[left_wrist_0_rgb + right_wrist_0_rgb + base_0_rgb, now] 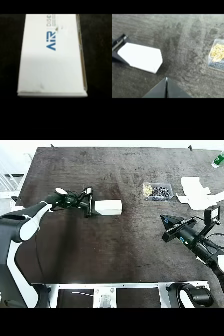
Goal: Fold the box and place the chain.
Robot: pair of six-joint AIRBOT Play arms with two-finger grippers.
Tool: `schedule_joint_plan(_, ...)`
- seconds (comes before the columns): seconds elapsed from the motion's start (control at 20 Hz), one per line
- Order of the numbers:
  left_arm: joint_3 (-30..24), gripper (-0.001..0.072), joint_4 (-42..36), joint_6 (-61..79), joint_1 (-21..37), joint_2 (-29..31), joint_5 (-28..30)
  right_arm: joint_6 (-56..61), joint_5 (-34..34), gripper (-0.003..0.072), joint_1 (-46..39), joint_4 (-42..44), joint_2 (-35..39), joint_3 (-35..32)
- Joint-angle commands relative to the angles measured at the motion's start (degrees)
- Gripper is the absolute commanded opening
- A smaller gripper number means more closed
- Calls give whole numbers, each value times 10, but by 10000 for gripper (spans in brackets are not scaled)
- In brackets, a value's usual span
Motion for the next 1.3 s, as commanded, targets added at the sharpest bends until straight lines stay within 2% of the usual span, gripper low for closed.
schedule_joint_plan(0.0,1,17,-4,-62,27,40,32,-1,-1,11,-1,0,2,-6)
schedule_joint_plan(0.15,1,16,-6,-101,89,106,93,-1,-1,12,-1,0,2,-6)
schedule_joint_plan(0.3,0,17,-14,-183,167,152,200,0,-1,12,-2,0,2,-6)
schedule_joint_plan(0.4,0,17,-14,-249,215,158,270,1,-1,12,-1,0,2,-6)
schedule_joint_plan(0.6,-1,19,7,-363,287,156,340,1,-2,12,-2,2,2,-6)
schedule_joint_plan(0.7,0,18,31,-413,314,151,357,1,-7,12,-2,2,2,-6)
schedule_joint_plan(0.85,0,19,62,-454,341,125,340,1,-10,12,-1,2,2,-6)
schedule_joint_plan(1.15,0,20,86,-448,344,80,366,1,-12,12,-1,2,2,-6)
schedule_joint_plan(1.25,0,20,88,-449,344,71,392,1,-12,12,-2,2,2,-6)
